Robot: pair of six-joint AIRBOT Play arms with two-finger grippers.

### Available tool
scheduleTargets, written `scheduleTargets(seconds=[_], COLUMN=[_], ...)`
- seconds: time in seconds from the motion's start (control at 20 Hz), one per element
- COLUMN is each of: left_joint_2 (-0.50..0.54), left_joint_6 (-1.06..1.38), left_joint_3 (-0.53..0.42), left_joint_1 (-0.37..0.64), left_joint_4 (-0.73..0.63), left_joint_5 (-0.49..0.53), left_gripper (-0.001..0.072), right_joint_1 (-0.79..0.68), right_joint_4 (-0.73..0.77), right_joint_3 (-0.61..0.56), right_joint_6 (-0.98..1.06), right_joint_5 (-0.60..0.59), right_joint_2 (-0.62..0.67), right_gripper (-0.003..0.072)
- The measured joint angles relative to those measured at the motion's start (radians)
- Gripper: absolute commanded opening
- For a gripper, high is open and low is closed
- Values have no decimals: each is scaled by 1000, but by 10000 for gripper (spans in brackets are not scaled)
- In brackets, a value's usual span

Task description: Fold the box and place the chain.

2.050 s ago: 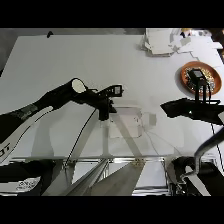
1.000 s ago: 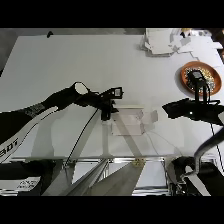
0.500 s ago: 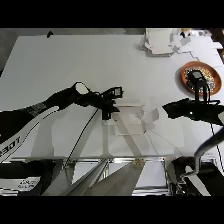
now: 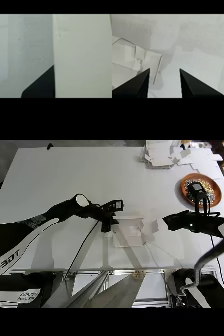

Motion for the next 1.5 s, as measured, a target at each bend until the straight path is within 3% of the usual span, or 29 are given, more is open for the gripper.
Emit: scheduleTargets(seconds=[0.65,1.5], left_joint_2=[-6,-13], left_joint_6=[-56,-57], left_joint_3=[31,40], left_joint_1=[0,1], left_joint_4=[30,37], left_joint_5=[18,-59], left_gripper=[3,1], right_joint_1=[0,0], right_joint_4=[-1,0], right_joint_3=[0,0], right_joint_6=[-1,-23], right_joint_5=[-2,-1], right_joint_2=[0,0], right_gripper=[410,409])
